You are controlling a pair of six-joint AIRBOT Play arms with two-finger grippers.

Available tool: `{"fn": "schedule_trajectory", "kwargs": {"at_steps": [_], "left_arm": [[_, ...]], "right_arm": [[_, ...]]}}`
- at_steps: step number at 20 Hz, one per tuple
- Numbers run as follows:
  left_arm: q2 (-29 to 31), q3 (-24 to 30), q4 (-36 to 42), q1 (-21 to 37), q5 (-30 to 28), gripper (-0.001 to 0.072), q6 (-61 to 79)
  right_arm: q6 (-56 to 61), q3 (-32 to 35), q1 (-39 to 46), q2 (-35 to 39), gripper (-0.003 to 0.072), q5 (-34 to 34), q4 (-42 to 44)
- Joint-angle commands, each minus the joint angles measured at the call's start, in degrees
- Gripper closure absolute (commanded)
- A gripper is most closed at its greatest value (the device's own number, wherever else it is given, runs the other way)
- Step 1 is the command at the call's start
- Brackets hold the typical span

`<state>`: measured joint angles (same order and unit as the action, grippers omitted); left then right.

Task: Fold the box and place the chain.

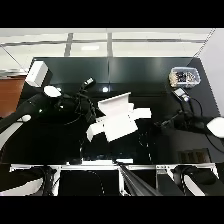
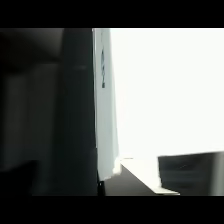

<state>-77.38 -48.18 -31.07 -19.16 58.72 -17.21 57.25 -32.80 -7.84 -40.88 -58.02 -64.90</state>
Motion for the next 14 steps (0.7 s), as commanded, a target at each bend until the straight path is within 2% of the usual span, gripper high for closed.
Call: {"fn": "schedule_trajectory", "kwargs": {"at_steps": [1,2,4,7,10,14], "left_arm": [[2.6,1.9,-6.5,-2.4,-4.9,0.0687,8.7],[2.0,1.9,-8.2,-3.2,-4.9,0.0687,8.8],[1.2,1.9,-9.0,-4.1,-5.0,0.0687,9.9],[0.1,2.0,-9.2,-4.2,-9.0,0.0686,11.5],[-1.7,1.9,-11.4,-4.2,-10.8,0.0685,11.5],[-3.5,1.9,-15.3,-4.8,-9.2,0.0685,11.5]], "right_arm": [[-6.6,-6.5,-4.8,-10.4,0.005,-4.2,-1.2],[-8.8,-7.2,-7.6,-12.0,-0.0016,-4.2,-1.2],[-13.1,-7.1,-13.3,-14.4,-0.0017,-3.4,-2.9],[-24.9,-6.8,-20.0,-15.9,-0.0014,2.3,-7.9],[-30.0,-6.8,-20.3,-17.0,-0.0014,8.2,-7.3],[-31.7,-6.6,-20.3,-19.9,-0.0014,6.3,-6.6]]}}
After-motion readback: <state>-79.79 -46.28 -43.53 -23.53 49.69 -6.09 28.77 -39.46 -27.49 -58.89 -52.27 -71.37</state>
